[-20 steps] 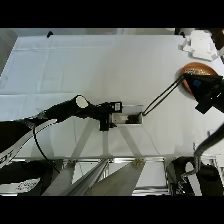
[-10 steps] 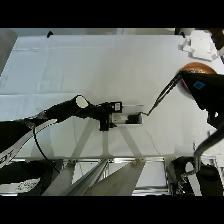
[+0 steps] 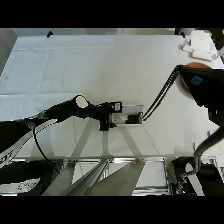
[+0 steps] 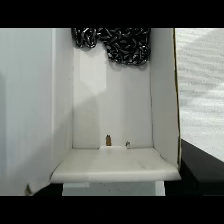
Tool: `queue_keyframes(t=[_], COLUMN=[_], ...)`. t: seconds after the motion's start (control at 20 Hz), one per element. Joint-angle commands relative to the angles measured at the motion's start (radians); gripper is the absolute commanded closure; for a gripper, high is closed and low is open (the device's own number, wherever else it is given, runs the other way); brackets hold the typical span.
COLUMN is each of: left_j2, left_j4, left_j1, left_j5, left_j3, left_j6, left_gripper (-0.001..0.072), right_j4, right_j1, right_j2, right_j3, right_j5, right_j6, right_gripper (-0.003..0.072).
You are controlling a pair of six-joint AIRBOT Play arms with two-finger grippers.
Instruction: Fold the box and place the chain.
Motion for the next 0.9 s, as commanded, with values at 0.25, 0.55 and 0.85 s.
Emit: queue_keyframes(t=[0.25,0.55,0.85], left_j2=[0.000,0.000,0.000], left_j4=[0.000,0.000,0.000], left_j1=[0.000,0.000,0.000], left_j5=[0.000,0.000,0.000], left_j3=[0.000,0.000,0.000], left_j6=[0.000,0.000,0.000], left_gripper=[0.0276,0.0276,0.0276], right_j4=[0.131,0.173,0.245], right_j1=[0.099,0.099,0.099], right_j2=[-0.110,-0.110,-0.110], right_j3=[0.011,0.089,0.110], right_j5=[-0.199,-0.169,-0.167], right_j6=[-0.114,-0.087,-0.084], right_gripper=[0.0668,0.0668,0.0668])
